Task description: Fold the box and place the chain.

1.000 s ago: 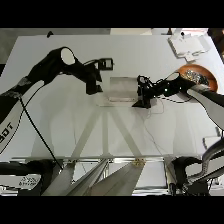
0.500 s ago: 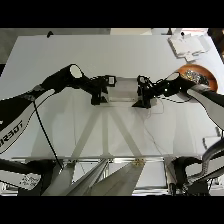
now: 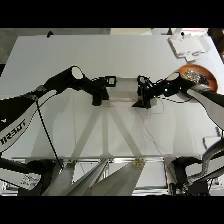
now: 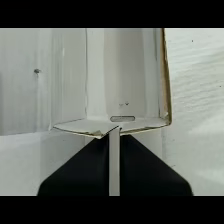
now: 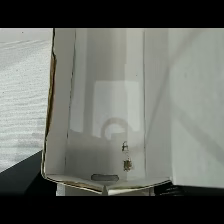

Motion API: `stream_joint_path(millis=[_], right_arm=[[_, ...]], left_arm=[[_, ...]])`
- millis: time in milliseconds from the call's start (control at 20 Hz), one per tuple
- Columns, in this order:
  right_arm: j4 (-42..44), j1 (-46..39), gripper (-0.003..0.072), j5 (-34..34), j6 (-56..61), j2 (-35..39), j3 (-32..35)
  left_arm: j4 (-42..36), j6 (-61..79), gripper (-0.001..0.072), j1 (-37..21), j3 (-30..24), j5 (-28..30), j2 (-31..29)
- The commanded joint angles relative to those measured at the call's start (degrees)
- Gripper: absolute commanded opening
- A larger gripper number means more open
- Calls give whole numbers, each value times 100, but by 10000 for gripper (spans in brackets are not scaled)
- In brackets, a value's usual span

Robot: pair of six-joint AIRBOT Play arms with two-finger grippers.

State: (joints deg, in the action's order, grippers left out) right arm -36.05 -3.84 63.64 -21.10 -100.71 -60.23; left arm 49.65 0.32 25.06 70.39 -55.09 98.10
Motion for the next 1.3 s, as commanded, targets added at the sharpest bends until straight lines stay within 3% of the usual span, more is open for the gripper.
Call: stream_joint_path(millis=[0,250,400,500,600,700,900,950,1250], right_arm=[[2,-4,501,2,2,4,-4],[2,-4,501,0,2,4,-4],[2,-4,501,0,0,4,-4],[2,-4,501,0,0,4,-4],[2,-4,501,2,0,4,-4],[2,-4,501,2,0,4,-4],[2,-4,501,2,0,4,-4],[2,-4,501,2,0,4,-4],[2,-4,501,2,0,4,-4]], left_arm=[[-166,7,53,4,-2,4,4],[-763,7,120,4,-2,4,4],[-796,0,465,4,-2,2,4],[-798,-37,514,4,-2,-4,4],[-796,-37,517,4,-2,-2,4],[-787,-37,482,4,-2,0,4],[-695,-35,46,4,-2,7,-7],[-636,-42,12,4,-2,4,-44],[-490,-393,12,-22,-2,-22,-938]])
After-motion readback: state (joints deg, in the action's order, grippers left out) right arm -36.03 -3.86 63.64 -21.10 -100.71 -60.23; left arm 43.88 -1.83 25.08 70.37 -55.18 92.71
